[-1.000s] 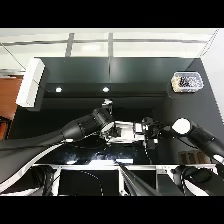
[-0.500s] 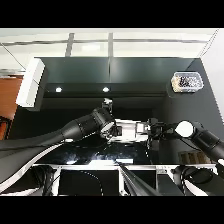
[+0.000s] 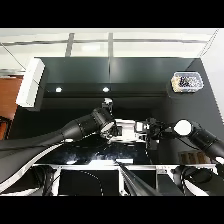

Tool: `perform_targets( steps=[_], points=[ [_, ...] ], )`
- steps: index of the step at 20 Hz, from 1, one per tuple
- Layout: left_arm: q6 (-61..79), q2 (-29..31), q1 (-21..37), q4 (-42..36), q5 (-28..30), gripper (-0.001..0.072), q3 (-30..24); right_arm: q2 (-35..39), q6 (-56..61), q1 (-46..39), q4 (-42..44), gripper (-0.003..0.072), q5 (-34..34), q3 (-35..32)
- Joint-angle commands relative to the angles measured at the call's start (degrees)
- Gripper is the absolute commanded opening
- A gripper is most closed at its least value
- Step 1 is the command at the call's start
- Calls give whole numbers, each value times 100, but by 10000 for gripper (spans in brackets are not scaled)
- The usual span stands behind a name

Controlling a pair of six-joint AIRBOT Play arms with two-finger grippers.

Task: Fold the box and place the chain.

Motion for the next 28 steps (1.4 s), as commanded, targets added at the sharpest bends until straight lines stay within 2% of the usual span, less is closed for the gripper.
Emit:
perform_targets(
  steps=[1,11,12,13,14,15,16,17,18,19,20,22,24,26,28],
  points=[
    [0,2,4,0,11,25,4,-85,-22,7,610,191,-57,-2],
    [0,2,4,0,11,25,4,-402,-20,17,999,193,-293,-2],
    [0,2,4,0,11,25,4,-413,-20,15,1003,220,-330,-2],
    [0,2,4,0,11,25,4,-417,-20,17,1047,364,-348,-2],
    [0,2,4,0,11,25,4,-417,-20,15,1058,468,-372,-2],
    [0,2,4,0,11,25,4,-420,-20,15,1049,440,-380,-2],
    [0,2,7,0,11,25,4,-420,-20,15,1043,369,-380,-2],
    [0,2,7,0,11,25,4,-420,-20,15,1043,368,-387,-2],
    [0,2,7,0,11,25,4,-417,-20,15,1038,307,-387,-2],
    [0,2,7,2,11,25,4,-417,-17,13,1038,34,-385,0],
    [0,2,7,2,11,25,4,-409,42,0,1036,7,-380,2],
    [0,2,7,2,9,25,4,-249,1062,-74,767,11,-247,105],
    [0,2,7,2,11,25,4,103,2529,-439,-83,11,472,417],
    [0,2,7,2,11,25,4,487,3971,-1189,-1130,11,1377,866],
    [0,2,7,2,11,25,4,726,5302,-2282,-1825,12,1714,1108]
  ],
)
